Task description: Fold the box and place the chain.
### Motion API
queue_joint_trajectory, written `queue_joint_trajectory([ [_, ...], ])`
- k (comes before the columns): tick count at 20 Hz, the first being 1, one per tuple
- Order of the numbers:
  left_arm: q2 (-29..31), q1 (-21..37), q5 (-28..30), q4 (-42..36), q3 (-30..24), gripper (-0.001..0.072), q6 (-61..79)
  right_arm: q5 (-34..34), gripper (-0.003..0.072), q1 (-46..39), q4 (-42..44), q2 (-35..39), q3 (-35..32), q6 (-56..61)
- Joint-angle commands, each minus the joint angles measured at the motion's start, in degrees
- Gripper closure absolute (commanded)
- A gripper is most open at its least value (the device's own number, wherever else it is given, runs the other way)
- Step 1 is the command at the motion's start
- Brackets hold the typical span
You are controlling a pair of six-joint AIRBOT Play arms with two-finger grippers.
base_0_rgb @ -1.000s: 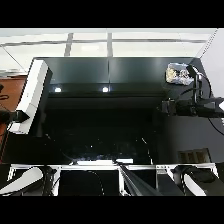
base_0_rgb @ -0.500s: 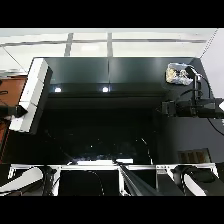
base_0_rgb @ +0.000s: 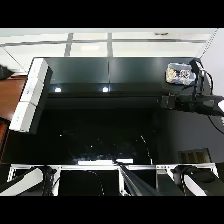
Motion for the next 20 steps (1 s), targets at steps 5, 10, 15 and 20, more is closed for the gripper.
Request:
queue_joint_trajectory([
  [5,17.73,-23.61,18.43,-3.74,-23.34,0.0687,-2.75,-7.85,0.0672,4.61,-9.62,-8.57,0.04,-1.49],
  [10,20.74,-26.6,27.39,5.2,-37.27,0.0684,-13.35,-14.95,0.0672,4.59,-17.73,-13.27,0.04,-1.49],
  [15,20.74,-25.7,27.39,5.09,-37.2,0.0683,-13.16,-14.99,0.0672,4.61,-17.33,-13.27,0.04,-1.31],
  [20,20.74,-25.68,27.39,5.09,-37.2,0.0683,-13.16,-15.02,0.0671,4.61,-17.33,-13.27,0.04,-1.31],
])
